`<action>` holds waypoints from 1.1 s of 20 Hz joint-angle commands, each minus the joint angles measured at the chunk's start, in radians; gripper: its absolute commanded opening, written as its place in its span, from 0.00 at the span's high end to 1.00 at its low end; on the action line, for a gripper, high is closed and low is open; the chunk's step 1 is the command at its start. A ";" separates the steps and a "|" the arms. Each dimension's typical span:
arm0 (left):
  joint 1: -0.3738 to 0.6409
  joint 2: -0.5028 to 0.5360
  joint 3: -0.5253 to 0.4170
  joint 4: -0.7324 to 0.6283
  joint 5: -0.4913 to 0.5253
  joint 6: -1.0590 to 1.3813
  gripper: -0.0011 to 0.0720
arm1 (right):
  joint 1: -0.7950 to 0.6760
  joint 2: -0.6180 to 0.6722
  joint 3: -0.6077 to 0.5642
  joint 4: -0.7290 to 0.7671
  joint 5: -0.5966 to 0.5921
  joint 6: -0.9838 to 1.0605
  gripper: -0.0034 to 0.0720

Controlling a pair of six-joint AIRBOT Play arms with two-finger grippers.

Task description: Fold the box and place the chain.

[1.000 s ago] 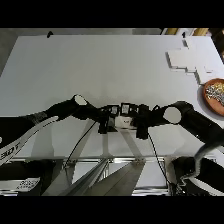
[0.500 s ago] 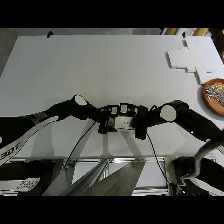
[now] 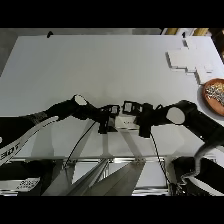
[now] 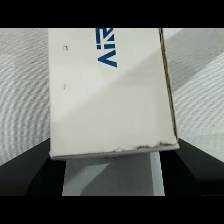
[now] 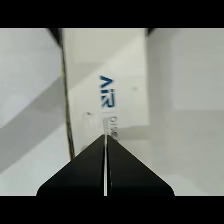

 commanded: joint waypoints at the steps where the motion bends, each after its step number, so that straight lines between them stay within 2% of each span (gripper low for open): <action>1: 0.001 0.001 0.001 0.003 0.000 0.005 0.94 | -0.079 0.071 0.001 -0.139 0.122 0.111 0.93; 3: 0.001 0.001 0.001 0.003 0.000 0.005 0.94 | -0.192 0.074 0.000 -0.195 0.259 0.151 0.93; 5: 0.001 0.001 0.000 0.003 0.000 0.005 0.94 | -0.335 0.075 -0.002 -0.204 0.321 0.179 0.93; 9: 0.001 0.001 0.001 0.003 0.000 0.005 0.94 | -0.638 0.074 -0.023 -0.205 0.285 0.315 0.93; 13: 0.001 0.001 0.001 0.003 0.000 0.005 0.94 | -0.846 0.074 -0.026 -0.207 0.286 0.434 0.93; 16: 0.001 0.001 0.001 0.003 0.000 0.005 0.94 | -0.918 0.074 -0.026 -0.205 0.301 0.436 0.92; 22: 0.001 0.001 0.001 0.002 0.000 0.005 0.94 | -0.918 0.078 -0.025 -0.201 0.301 0.437 0.92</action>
